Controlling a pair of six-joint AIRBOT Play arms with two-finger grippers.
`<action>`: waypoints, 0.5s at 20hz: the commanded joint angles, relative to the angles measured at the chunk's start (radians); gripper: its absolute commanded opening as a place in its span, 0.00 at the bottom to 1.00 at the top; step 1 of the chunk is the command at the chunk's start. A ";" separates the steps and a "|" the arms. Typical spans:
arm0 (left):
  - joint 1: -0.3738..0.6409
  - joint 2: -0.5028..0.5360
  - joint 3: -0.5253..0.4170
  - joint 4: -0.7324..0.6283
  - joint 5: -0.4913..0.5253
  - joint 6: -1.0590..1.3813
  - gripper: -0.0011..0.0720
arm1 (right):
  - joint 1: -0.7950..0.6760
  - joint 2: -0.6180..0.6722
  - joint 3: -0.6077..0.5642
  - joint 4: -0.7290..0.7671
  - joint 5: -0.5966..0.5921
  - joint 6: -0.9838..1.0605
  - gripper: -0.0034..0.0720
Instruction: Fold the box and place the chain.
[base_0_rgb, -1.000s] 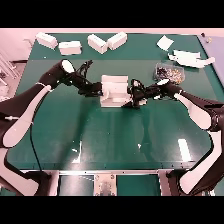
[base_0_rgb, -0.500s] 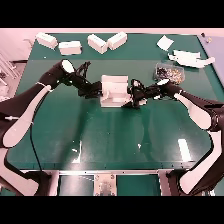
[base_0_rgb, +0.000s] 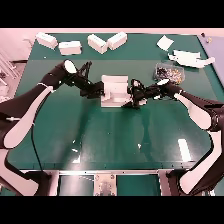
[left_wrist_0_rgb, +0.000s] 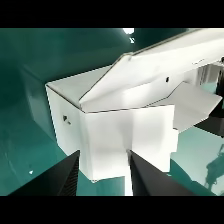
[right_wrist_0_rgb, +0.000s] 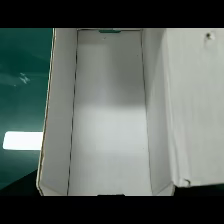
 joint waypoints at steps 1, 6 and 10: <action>-0.021 0.000 0.001 0.045 0.032 -0.013 0.53 | 0.001 0.000 0.000 0.000 0.000 0.000 0.79; -0.053 0.000 0.002 0.140 0.064 -0.066 0.53 | 0.001 0.000 0.000 0.000 0.000 0.000 0.78; -0.053 0.000 0.002 0.177 0.078 -0.091 0.53 | 0.001 0.000 0.000 0.000 0.000 0.000 0.79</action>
